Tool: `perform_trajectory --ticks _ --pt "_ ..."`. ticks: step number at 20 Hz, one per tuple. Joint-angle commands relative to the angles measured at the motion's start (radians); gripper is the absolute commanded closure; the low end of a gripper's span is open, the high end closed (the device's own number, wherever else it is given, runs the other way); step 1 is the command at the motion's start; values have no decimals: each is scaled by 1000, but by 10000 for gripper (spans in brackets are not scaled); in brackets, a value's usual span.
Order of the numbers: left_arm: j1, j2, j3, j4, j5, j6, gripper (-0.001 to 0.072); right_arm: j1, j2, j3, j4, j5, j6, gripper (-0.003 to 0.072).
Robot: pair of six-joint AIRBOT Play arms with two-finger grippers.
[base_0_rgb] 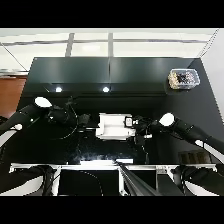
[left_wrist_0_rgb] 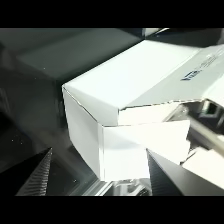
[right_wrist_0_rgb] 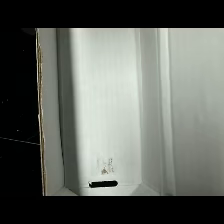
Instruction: Fold the box and place the chain.
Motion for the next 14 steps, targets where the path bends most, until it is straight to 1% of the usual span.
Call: perform_trajectory --ticks 1,2,5,7,8,11,14 --pt "-90 0 37 136 78 -166 17 1 0 -1 0 0 0 207" --pt "-128 0 37 166 130 -256 17 1 0 0 0 0 0 206" --pt "-227 0 41 206 275 -349 17 1 0 0 0 -1 0 207" --pt "-262 -1 50 244 323 -409 17 1 0 0 0 -1 0 207" --pt "-274 -1 55 271 326 -444 19 1 0 -1 0 -1 0 207" --pt "-330 -1 85 439 315 -605 20 1 0 0 0 -1 0 207" --pt "-435 -2 139 670 299 -792 22 1 0 -1 0 -1 0 206"
